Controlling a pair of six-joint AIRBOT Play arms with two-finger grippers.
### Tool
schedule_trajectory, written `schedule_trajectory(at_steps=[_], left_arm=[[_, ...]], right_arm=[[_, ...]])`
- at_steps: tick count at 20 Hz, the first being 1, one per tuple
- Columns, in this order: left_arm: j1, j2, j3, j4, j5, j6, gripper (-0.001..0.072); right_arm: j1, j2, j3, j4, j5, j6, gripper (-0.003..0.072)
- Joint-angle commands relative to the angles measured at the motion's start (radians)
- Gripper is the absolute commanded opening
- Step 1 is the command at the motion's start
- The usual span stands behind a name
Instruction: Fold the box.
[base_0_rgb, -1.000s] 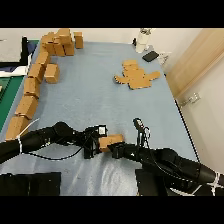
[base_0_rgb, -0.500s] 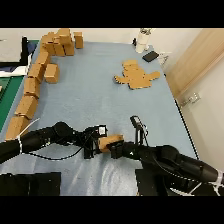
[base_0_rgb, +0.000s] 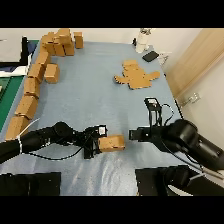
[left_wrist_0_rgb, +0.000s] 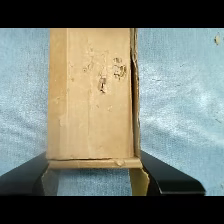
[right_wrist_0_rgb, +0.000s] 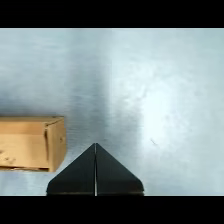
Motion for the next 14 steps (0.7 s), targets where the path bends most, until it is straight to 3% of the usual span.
schedule_trajectory(at_steps=[1,8,14], left_arm=[[0.000,0.000,0.001,0.000,0.001,0.000,0.0523],[0.000,0.000,0.001,-0.027,-0.006,-0.005,0.0523],[0.075,0.070,0.003,0.036,0.004,-0.204,0.0523]], right_arm=[[-0.063,-0.131,0.032,0.061,-0.095,-0.007,0.0003],[-0.063,-0.253,0.032,0.162,0.045,0.009,0.0003],[-0.095,-0.253,0.034,0.137,0.042,0.042,0.0004]])
